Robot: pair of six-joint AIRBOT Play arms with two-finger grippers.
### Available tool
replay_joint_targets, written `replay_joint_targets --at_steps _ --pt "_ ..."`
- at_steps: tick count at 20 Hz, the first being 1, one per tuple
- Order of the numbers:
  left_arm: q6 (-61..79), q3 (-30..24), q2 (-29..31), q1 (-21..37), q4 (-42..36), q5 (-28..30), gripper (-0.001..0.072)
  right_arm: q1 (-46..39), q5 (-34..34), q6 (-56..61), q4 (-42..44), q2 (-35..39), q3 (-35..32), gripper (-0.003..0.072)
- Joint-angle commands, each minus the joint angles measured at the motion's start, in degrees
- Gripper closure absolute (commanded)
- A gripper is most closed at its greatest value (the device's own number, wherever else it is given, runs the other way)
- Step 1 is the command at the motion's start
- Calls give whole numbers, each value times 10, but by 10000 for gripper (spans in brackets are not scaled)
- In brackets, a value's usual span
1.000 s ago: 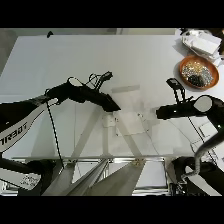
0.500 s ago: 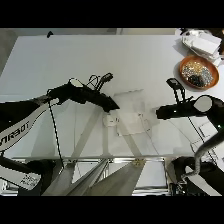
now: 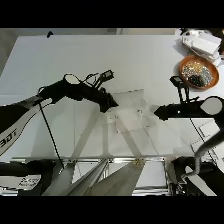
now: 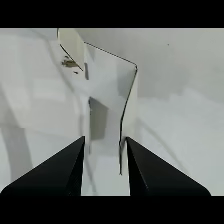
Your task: Fold the box and place the chain.
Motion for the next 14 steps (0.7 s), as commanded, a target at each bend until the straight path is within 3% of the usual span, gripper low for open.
replay_joint_targets --at_steps 1,4,7,9,14 --pt "-28 0 54 -5 40 -28 710 0 48 1 -2 81 3 387" --pt "-52 -19 105 -31 103 -62 713 0 96 1 -22 165 3 387" --pt "-2 -89 150 -54 53 -40 711 0 156 0 -42 232 3 388" --pt "40 -124 150 -60 20 -14 710 0 190 0 -45 254 3 389" --pt "125 -130 111 -64 15 48 707 0 191 0 -44 256 3 390"
